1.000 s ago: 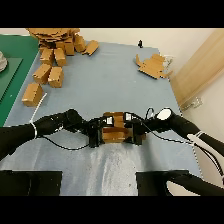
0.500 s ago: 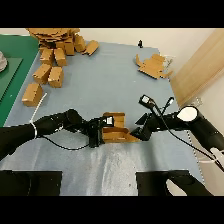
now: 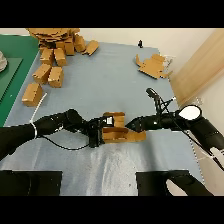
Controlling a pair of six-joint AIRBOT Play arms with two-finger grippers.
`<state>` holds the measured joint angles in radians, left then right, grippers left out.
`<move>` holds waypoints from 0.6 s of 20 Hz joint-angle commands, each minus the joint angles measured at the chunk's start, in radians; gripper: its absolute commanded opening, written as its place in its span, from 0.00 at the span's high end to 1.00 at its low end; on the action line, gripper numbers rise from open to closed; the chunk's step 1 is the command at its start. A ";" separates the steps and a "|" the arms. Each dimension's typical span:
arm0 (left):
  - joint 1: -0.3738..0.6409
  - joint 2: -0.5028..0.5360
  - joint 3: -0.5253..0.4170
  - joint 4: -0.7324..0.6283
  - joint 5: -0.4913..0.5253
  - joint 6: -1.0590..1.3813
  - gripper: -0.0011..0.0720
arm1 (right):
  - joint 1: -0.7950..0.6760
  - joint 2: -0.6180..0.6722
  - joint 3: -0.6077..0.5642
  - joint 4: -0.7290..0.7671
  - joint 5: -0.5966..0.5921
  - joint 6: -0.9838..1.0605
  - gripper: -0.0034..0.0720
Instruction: Fold the box.
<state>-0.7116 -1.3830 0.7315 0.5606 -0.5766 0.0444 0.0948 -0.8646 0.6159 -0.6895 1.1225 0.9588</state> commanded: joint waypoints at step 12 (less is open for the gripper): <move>0.001 0.000 0.001 0.000 0.000 0.000 0.43 | -0.002 -0.643 0.237 0.432 0.097 -0.214 0.95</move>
